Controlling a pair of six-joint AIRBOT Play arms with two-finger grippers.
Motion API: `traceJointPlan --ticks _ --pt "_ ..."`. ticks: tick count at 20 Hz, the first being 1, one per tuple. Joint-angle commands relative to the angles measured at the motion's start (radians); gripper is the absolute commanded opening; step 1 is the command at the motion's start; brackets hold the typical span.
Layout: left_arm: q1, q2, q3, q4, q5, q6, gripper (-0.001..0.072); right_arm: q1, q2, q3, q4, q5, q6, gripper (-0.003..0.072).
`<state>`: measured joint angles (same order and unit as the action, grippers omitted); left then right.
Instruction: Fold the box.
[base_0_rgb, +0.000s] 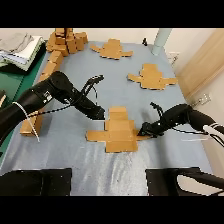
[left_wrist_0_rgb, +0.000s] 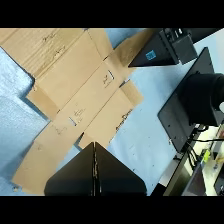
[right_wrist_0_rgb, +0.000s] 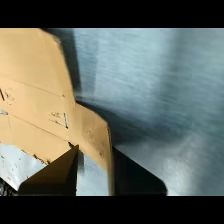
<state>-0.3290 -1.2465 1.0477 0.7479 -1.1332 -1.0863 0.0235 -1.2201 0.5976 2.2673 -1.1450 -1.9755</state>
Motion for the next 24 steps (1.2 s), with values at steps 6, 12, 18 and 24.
traceJointPlan --ticks 6,12,18,24 --pt "0.0 0.002 -0.002 0.035 -0.045 0.021 0.0624 0.122 0.014 0.055 0.097 0.015 -0.172 0.0001" --pt "0.116 -0.045 -0.003 0.105 -0.011 -0.002 0.0625 0.211 0.256 -0.116 0.087 0.166 -0.171 0.0001" --pt "0.225 -0.262 -0.002 -0.146 -0.025 0.203 0.0626 0.22 0.286 -0.117 0.078 0.183 -0.171 0.0001" --pt "0.224 -0.482 0.038 -0.437 -0.096 0.492 0.0624 0.22 0.286 -0.117 0.077 0.156 -0.161 0.0001"
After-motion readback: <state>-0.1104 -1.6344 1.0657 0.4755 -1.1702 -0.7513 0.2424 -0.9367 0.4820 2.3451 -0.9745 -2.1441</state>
